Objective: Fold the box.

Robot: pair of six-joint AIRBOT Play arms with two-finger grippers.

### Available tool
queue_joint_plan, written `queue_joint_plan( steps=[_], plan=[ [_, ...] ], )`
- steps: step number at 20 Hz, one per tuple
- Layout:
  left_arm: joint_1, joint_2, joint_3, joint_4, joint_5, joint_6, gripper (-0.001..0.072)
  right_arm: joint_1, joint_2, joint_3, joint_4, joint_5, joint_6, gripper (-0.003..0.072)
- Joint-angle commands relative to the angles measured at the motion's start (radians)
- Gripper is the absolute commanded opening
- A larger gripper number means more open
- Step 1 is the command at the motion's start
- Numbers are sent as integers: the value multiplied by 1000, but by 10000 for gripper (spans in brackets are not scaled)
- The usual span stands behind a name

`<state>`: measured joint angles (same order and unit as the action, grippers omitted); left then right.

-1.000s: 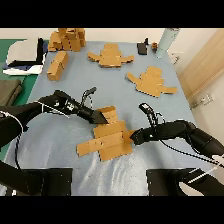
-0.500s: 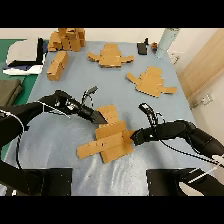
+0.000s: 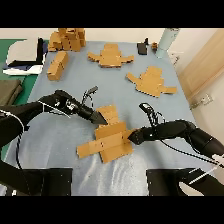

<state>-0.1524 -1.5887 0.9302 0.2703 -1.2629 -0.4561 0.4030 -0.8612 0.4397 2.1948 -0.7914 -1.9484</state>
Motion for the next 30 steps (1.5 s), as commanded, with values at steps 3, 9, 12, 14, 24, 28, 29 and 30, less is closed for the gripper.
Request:
queue_joint_plan(
  steps=[3,9,12,14,24,28,29,30],
  plan=[
    [-24,63,16,11,12,158,11,-105,3,120,-142,-34,224,392],
    [-134,226,-7,53,262,330,10,-230,2,298,-209,-60,355,54],
    [-215,236,-11,115,275,378,11,-225,-12,295,-194,-63,355,53],
    [-246,236,-28,116,320,426,11,-220,-24,295,-177,-63,355,52],
    [-253,236,-124,63,477,574,11,-32,-10,262,-258,-311,461,5],
    [-253,236,-124,44,466,603,12,41,-11,176,-341,-253,562,5],
    [-253,236,-124,34,441,612,12,42,-11,156,-340,-234,565,5],
    [-253,236,-124,24,402,626,12,41,-11,145,-343,-223,565,5]
  ],
)
